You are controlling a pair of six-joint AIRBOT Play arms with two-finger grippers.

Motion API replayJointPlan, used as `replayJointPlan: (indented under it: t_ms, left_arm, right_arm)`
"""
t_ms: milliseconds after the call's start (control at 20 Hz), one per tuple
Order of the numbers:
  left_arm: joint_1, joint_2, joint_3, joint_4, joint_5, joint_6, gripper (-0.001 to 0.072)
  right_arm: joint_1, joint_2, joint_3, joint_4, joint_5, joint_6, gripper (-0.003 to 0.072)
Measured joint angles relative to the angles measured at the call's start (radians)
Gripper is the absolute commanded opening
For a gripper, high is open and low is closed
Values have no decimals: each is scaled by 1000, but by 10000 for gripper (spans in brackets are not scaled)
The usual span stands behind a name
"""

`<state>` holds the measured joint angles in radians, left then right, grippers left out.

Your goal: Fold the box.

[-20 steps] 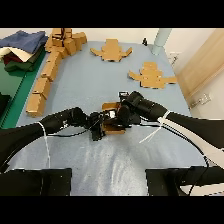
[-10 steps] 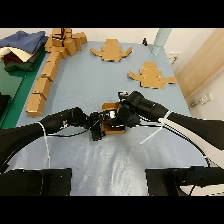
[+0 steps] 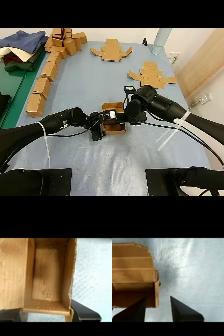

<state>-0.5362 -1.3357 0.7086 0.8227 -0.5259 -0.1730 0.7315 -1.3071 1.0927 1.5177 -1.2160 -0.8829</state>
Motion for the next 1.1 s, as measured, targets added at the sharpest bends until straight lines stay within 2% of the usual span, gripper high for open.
replayJointPlan:
  t_ms: [100,250,300,350,500,600,700,850,1000,1100]
  left_arm:
    - [0,0,0,0,0,0,440]
    - [0,0,0,0,0,0,439]
    - [0,0,0,0,0,0,440]
    - [0,0,0,0,0,0,440]
    - [0,0,0,0,0,0,440]
    - [0,0,0,0,0,0,440]
    - [0,0,0,0,0,0,440]
    - [0,0,0,0,0,0,440]
    - [0,0,0,0,0,0,439]
    - [0,0,0,0,0,0,440]
  right_arm:
    - [-3,14,0,-20,-29,0,210]
    - [-26,23,0,-83,-82,0,82]
    - [-45,25,0,-108,-100,1,80]
    - [-66,26,0,-125,-112,1,3]
    - [-165,27,0,-148,-128,-30,4]
    - [-262,26,0,-113,-94,-89,3]
    - [-385,8,0,20,-31,-197,3]
    - [-578,-73,0,388,20,-438,3]
    - [-693,-204,12,770,-6,-690,3]
    - [-717,-291,35,913,-58,-807,3]
